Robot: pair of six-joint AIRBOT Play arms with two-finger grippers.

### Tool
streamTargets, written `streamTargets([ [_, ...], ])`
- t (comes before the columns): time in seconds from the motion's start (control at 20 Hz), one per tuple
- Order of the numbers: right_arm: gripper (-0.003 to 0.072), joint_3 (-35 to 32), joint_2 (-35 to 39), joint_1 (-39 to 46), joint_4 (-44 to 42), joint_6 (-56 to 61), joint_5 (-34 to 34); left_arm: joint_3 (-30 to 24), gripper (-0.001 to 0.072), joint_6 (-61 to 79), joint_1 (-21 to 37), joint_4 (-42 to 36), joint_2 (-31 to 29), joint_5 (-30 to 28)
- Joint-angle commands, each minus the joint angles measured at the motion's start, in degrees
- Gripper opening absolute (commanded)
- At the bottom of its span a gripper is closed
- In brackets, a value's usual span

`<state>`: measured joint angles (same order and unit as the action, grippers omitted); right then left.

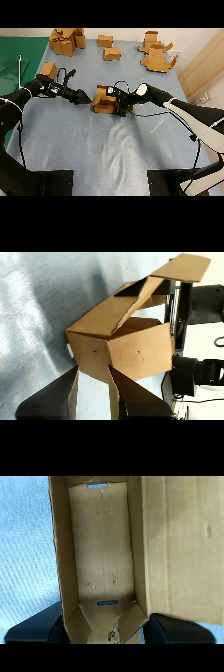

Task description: Fold the box.

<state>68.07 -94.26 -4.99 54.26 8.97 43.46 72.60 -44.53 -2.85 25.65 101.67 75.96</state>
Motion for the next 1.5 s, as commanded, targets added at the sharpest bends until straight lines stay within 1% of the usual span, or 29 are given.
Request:
streamTargets([
  [0.0,0.0507,0.0,0.0,0.0,0.0,0.1,0.0,0.2,0.03,3.2,0.0,-1.9,0.0,1.0],
  [0.05,0.0507,0.0,0.0,0.0,0.0,0.1,0.0,0.2,0.0324,3.3,0.0,-2.5,0.0,0.9],
  [0.1,0.0506,0.0,0.0,0.0,0.0,0.1,0.0,0.2,0.0385,3.2,0.0,-2.8,0.0,0.9],
  [0.15,0.0436,0.0,0.0,0.0,0.0,0.1,0.0,0.2,0.0417,3.2,-0.1,-3.0,0.0,0.9],
  [0.2,0.0355,0.0,0.0,0.0,0.0,0.1,0.0,0.2,0.0417,3.2,-0.3,-3.0,0.0,0.9],
  [0.25,0.0346,0.0,0.0,0.0,0.0,0.1,-0.1,0.2,0.0418,3.2,-0.7,-3.0,0.0,0.9],
  [0.35,0.0347,0.0,0.0,0.0,0.0,0.1,-0.7,0.2,0.0539,3.1,-1.7,-2.5,0.0,-0.1],
  [0.4,0.0347,0.0,0.0,0.0,0.0,0.1,-0.7,0.2,0.0554,2.7,-2.3,-2.2,0.0,-0.9],
  [0.6,0.0348,0.0,0.0,0.0,0.0,0.1,-0.7,0.8,0.0554,0.1,-4.1,-1.4,0.0,-1.1],
  [0.8,0.0348,0.0,0.0,0.0,0.0,0.1,-0.7,4.3,0.0554,-8.5,-5.7,7.1,0.0,-3.8],
  [0.95,0.0348,0.0,0.0,0.0,0.0,0.1,-0.7,7.0,0.0554,-14.6,-6.5,9.5,0.0,-3.8],
  [1.05,0.0348,0.0,0.0,0.0,0.0,0.1,-0.6,9.0,0.0554,-17.4,-8.2,13.0,0.0,-3.8],
  [1.25,0.0348,0.0,0.0,0.0,0.0,0.1,-0.7,11.8,0.0554,-25.6,-13.2,22.8,0.0,-3.5],
  [1.4,0.0348,0.0,0.0,0.0,0.0,0.1,-0.7,12.4,0.0553,-30.6,-15.5,25.1,0.0,-4.6],
  [1.45,0.0348,0.0,0.0,0.0,0.0,0.1,-0.7,12.9,0.0553,-32.5,-16.1,27.0,0.0,-5.1],
])
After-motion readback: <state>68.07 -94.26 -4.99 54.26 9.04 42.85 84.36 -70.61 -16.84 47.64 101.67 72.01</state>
